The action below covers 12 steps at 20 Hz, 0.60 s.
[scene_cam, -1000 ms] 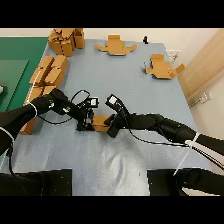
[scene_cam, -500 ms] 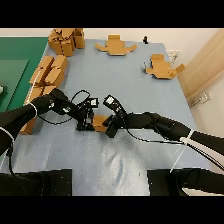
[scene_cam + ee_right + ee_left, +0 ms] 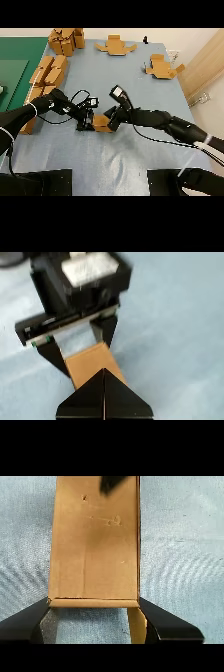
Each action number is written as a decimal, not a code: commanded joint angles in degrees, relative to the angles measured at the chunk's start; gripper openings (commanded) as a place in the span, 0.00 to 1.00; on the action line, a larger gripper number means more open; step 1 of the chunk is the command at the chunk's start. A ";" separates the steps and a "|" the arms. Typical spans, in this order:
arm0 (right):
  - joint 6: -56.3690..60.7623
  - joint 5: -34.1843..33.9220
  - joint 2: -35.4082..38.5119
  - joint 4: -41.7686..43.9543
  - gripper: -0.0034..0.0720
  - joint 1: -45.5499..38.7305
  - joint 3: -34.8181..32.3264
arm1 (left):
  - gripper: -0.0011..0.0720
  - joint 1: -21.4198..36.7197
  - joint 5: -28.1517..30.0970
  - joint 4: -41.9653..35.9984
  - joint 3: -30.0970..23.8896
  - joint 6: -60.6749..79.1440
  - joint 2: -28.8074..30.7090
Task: Fold the box.
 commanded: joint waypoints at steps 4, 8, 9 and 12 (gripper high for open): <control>20.55 -2.91 14.23 -18.10 0.05 -6.67 -4.31 | 0.04 0.15 1.33 -1.73 0.24 -4.15 2.73; 36.96 -9.57 23.52 -38.32 0.05 -10.80 -9.11 | 0.03 2.10 11.37 -1.73 0.15 -24.41 10.93; 37.75 -11.17 25.53 -40.41 0.05 -11.52 -9.62 | 0.03 3.34 13.81 -1.44 -0.07 -30.01 13.84; 38.45 -14.56 30.10 -43.76 0.05 -14.60 -10.75 | 0.03 7.69 24.61 8.04 -4.26 -47.43 27.63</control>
